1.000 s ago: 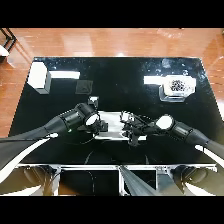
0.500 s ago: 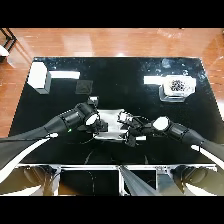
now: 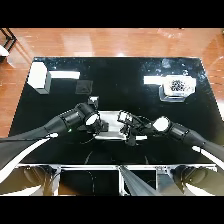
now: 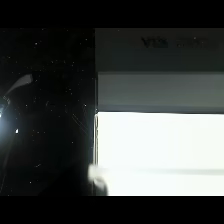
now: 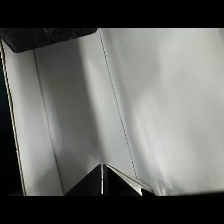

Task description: Fold the box and place the chain.

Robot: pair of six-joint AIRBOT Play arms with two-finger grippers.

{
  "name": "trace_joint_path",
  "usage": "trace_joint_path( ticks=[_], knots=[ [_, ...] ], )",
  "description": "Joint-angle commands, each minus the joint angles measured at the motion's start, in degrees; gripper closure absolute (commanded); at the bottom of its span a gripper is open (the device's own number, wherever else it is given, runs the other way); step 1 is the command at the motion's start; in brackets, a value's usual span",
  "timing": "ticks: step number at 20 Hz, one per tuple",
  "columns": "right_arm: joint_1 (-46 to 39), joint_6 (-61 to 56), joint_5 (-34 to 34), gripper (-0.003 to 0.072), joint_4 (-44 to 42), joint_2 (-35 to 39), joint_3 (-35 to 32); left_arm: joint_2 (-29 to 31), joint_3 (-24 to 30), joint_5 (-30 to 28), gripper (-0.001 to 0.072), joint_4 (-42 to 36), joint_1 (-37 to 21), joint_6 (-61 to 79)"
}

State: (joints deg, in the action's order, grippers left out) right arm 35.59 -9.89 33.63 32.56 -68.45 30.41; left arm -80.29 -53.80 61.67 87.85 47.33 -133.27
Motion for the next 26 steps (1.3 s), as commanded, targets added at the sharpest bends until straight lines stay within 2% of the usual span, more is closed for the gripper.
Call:
trace_joint_path(
  ticks=[1, 3, 7, 9, 11, 15, 19, 25, 26],
  knots=[
    [-3.08, -23.69, 3.43, 0.0666, 11.06, 4.79, 0.39, -0.02, -0.02, 0.92, 0.0694, 0.13, 0.04, 0.00],
    [-9.86, -41.44, 12.74, 0.0666, 14.84, 10.14, 1.51, -0.02, -0.02, 1.29, 0.0694, 0.39, 0.02, 0.02],
    [-28.37, -61.26, 29.38, 0.0666, 20.57, 18.43, 1.95, -0.02, -0.02, 0.74, 0.0694, 0.37, 0.02, 0.02],
    [-36.79, -69.61, 31.91, 0.0666, 22.58, 18.34, 1.29, -0.02, -0.02, 0.76, 0.0693, 0.37, 0.02, 0.04],
    [-40.09, -73.88, 31.34, 0.0666, 22.47, 17.53, -1.11, -0.02, -0.02, 0.81, 0.0693, 0.35, 0.02, 0.04],
    [-36.83, -75.47, 30.56, 0.0665, 17.66, 11.37, -6.12, -0.02, -0.02, 0.31, 0.0693, 0.37, 0.02, 0.02],
    [-30.84, -73.44, 25.57, 0.0665, 11.52, 3.80, -6.38, -0.02, -0.02, 0.33, 0.0693, 0.13, 0.02, 0.02],
    [-26.25, -63.12, 24.33, 0.0650, -1.29, 1.01, -6.32, -0.02, -0.02, 0.37, 0.0693, 0.11, 0.02, 0.04],
    [-25.64, -62.31, 24.33, 0.0455, -2.45, 1.01, -6.27, -0.02, -0.02, 0.37, 0.0693, 0.11, 0.02, 0.02]
  ],
)
